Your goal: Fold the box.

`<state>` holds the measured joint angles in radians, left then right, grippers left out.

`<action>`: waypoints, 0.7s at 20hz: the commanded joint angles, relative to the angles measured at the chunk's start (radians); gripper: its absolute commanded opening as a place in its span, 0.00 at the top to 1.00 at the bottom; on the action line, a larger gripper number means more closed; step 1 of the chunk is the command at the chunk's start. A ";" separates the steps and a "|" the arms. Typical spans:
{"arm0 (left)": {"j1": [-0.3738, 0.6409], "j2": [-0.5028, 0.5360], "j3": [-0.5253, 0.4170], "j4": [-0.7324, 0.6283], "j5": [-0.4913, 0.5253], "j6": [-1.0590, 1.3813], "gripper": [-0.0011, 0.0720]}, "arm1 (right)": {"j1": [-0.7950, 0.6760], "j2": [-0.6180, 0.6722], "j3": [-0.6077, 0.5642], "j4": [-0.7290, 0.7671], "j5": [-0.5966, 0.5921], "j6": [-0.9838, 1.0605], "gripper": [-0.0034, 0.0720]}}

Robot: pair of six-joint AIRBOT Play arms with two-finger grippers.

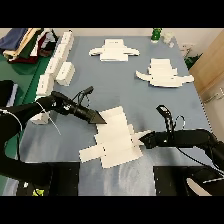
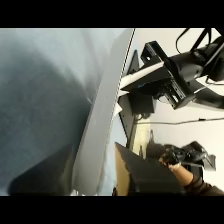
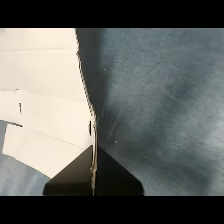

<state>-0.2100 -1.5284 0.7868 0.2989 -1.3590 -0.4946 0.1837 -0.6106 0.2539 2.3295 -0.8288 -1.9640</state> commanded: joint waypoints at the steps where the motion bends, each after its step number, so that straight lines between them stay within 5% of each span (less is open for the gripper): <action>1: -0.035 -0.041 0.017 -0.007 -0.030 0.040 0.67 | 0.001 0.001 0.000 0.001 0.000 0.000 0.96; 4: -0.032 -0.041 0.033 0.002 -0.032 0.038 0.68 | 0.001 0.001 0.000 0.000 0.000 0.000 0.96; 6: -0.040 -0.041 0.038 0.029 -0.042 0.038 0.85 | 0.001 0.001 0.000 0.000 -0.001 0.000 0.96; 9: -0.044 -0.041 0.043 0.052 -0.055 0.035 0.86 | 0.001 0.001 0.000 0.000 -0.001 0.000 0.96; 10: -0.044 -0.041 0.047 0.055 -0.057 0.045 0.97 | 0.001 0.001 0.000 0.000 -0.001 0.000 0.96; 12: -0.046 -0.041 0.049 0.040 -0.064 0.046 0.97 | 0.001 0.001 0.000 0.000 0.001 0.000 0.94; 14: -0.046 -0.041 0.056 -0.015 -0.063 0.058 0.97 | 0.000 0.001 0.007 -0.031 0.002 0.000 0.71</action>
